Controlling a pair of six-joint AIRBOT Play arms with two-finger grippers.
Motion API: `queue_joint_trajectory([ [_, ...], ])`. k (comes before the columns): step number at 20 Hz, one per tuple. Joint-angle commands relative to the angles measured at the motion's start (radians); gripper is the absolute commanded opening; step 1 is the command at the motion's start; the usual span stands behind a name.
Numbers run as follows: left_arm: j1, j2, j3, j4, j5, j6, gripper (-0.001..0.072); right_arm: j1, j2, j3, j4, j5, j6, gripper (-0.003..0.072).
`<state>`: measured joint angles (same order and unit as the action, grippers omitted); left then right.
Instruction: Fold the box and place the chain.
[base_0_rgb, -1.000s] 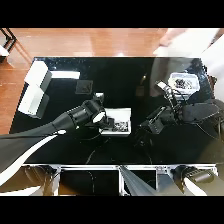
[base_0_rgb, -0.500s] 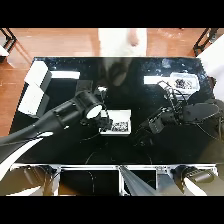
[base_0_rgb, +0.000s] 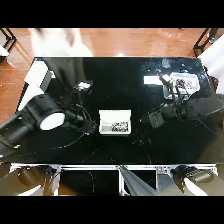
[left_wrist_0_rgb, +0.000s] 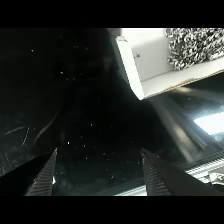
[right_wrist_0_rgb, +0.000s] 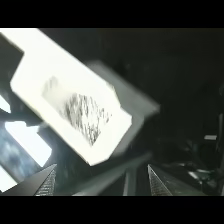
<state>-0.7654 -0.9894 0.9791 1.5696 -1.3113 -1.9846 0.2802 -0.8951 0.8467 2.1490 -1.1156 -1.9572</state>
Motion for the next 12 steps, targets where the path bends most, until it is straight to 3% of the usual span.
queue_joint_trajectory([
  [1, 0.153, 0.054, -0.071, -0.120, 0.079, 0.132, 0.0634, 0.070, -0.126, 0.222, -0.071, 0.015, 0.103, 0.0706],
  [4, 0.279, 0.007, -0.080, -0.230, 0.128, 0.274, 0.0634, 0.143, -0.347, 0.476, -0.141, -0.016, 0.127, 0.0706],
  [6, 0.313, -0.026, -0.080, -0.234, 0.134, 0.359, 0.0634, 0.175, -0.479, 0.580, -0.172, -0.066, 0.116, 0.0706],
  [12, 0.411, -0.063, -0.145, -0.333, 0.198, 0.503, 0.0633, 0.202, -0.620, 0.610, -0.103, -0.101, -0.055, 0.0706],
])
